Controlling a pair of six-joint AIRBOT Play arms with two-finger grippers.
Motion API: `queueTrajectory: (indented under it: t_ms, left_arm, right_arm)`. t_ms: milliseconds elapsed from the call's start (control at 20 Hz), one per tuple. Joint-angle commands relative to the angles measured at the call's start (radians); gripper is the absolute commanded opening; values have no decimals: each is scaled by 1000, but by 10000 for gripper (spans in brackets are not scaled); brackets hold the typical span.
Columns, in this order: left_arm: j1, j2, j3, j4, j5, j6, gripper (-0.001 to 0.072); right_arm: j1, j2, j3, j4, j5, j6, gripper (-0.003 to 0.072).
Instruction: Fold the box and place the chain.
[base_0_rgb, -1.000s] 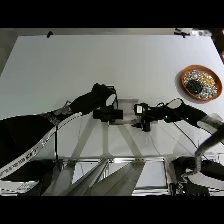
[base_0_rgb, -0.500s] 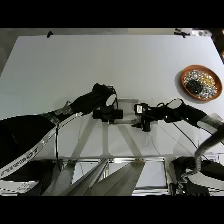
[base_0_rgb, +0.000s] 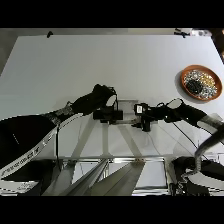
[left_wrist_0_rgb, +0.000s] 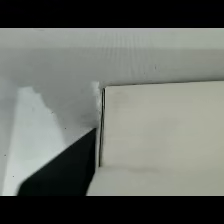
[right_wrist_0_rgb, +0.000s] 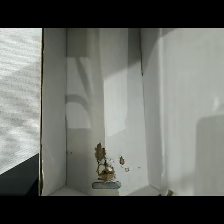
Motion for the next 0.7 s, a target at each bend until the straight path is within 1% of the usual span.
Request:
queueTrajectory:
  t_ms: [0,50,200,350,450,500,550,600,650]
  left_arm:
    - [-10,-14,-1,8,-8,1,40]
    - [-14,-18,-1,9,-8,1,6]
    - [-17,-20,-1,4,-11,1,6]
    - [-15,-18,-1,2,-40,8,11]
    - [-12,-5,-1,1,-45,80,25]
    - [-11,9,-1,1,-45,142,121]
    - [-10,24,-1,0,-45,192,287]
    - [-4,42,-1,-3,-45,213,382]
    - [5,60,-1,-3,-45,220,390]
  right_arm:
    - [1,0,0,1,0,1,412]
    - [1,0,0,1,0,1,412]
    - [1,0,0,1,0,1,412]
    - [1,0,0,1,0,1,412]
    - [1,0,0,1,0,1,412]
    - [1,0,0,1,0,1,412]
    - [1,0,0,1,0,1,412]
    - [1,0,0,1,0,1,412]
    - [1,0,0,1,0,1,412]
